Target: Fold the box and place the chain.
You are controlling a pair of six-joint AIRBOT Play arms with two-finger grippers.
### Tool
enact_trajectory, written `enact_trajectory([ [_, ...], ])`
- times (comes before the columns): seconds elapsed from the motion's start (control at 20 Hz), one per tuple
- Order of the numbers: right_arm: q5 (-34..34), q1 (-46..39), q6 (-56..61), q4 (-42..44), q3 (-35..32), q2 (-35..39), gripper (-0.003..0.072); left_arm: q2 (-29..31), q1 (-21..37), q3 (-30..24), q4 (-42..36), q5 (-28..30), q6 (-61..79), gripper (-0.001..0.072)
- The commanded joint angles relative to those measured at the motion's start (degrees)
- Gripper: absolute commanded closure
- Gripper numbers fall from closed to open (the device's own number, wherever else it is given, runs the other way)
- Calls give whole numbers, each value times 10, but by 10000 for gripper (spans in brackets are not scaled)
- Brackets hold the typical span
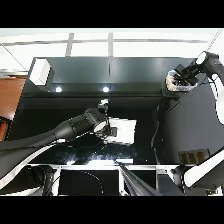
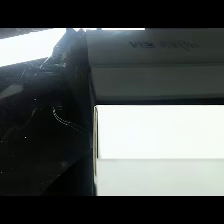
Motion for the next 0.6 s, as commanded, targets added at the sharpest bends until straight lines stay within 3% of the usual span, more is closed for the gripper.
enact_trajectory([
  [0.0, 26, -7, -85, 19, 23, 21, 634, 0, 0, 0, 0, 1, 0, 677],
  [0.2, 51, -14, -211, 69, 33, 99, 635, 0, 0, 0, 0, 1, 0, 677],
  [0.55, 46, -35, -280, 94, 40, 226, 638, 0, 0, 0, 0, 1, 0, 677],
])
